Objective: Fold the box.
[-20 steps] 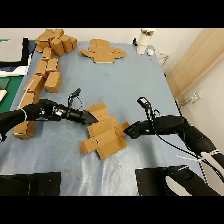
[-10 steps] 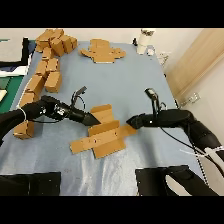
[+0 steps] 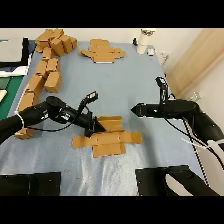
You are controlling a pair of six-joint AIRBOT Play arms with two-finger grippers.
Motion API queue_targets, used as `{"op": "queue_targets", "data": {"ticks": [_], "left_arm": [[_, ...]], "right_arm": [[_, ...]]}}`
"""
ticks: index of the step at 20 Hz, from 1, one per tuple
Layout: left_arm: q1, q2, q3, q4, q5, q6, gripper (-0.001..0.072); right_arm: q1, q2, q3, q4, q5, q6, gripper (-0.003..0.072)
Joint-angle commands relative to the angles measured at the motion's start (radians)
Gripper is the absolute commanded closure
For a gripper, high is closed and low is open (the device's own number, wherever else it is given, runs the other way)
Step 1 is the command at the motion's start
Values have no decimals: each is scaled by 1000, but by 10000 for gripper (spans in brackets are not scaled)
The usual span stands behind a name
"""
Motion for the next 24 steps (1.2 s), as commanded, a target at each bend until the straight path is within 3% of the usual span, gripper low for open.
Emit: {"op": "queue_targets", "data": {"ticks": [1,6,16,20,24], "left_arm": [[19,2,-43,-5,-6,77,698],[76,-22,-42,-6,13,97,698],[36,-51,-42,-48,19,142,698],[33,-51,-62,-156,-6,248,698],[29,-8,-116,-192,49,325,699]], "right_arm": [[7,-41,4,-1,4,19,356],[37,-61,4,-2,5,19,356],[37,-61,4,-3,8,18,356],[37,-61,4,-3,7,18,356],[39,-61,4,-3,8,17,356]]}}
